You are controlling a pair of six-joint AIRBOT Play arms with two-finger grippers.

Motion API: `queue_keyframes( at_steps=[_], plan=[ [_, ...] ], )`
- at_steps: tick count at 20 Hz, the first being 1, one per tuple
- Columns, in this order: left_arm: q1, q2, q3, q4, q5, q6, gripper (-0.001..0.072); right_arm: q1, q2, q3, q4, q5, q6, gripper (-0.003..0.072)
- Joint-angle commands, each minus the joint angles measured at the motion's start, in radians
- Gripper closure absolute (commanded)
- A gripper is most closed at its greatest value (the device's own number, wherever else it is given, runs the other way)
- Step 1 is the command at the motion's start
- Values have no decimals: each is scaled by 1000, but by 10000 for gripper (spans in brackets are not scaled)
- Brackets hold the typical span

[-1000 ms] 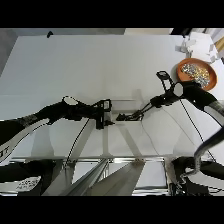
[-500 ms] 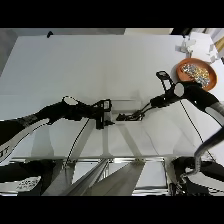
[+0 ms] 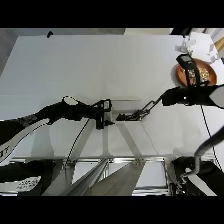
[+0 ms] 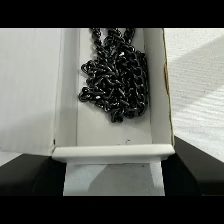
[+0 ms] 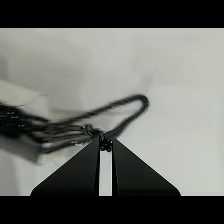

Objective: Fold the box and place the chain.

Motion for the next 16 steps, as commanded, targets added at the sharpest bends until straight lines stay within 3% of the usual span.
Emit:
queue_keyframes(
  at_steps=[1, 4, 8, 11, 16],
  plan=[
    [0, 0, 0, 0, 0, 0, 503, 48, 124, 1, 209, 34, -90, 672],
    [0, 0, 0, 0, 0, 0, 503, 154, 122, 1, 233, 3, -90, 672],
    [0, 0, 0, 0, 0, 0, 503, 325, 55, 1, 232, -161, -89, 672],
    [0, 0, 0, 0, 0, 0, 503, 402, -56, 1, 232, -255, -89, 672],
    [0, 0, 0, 0, 0, 0, 503, 452, -301, 1, 228, -253, -89, 671]
  ],
)
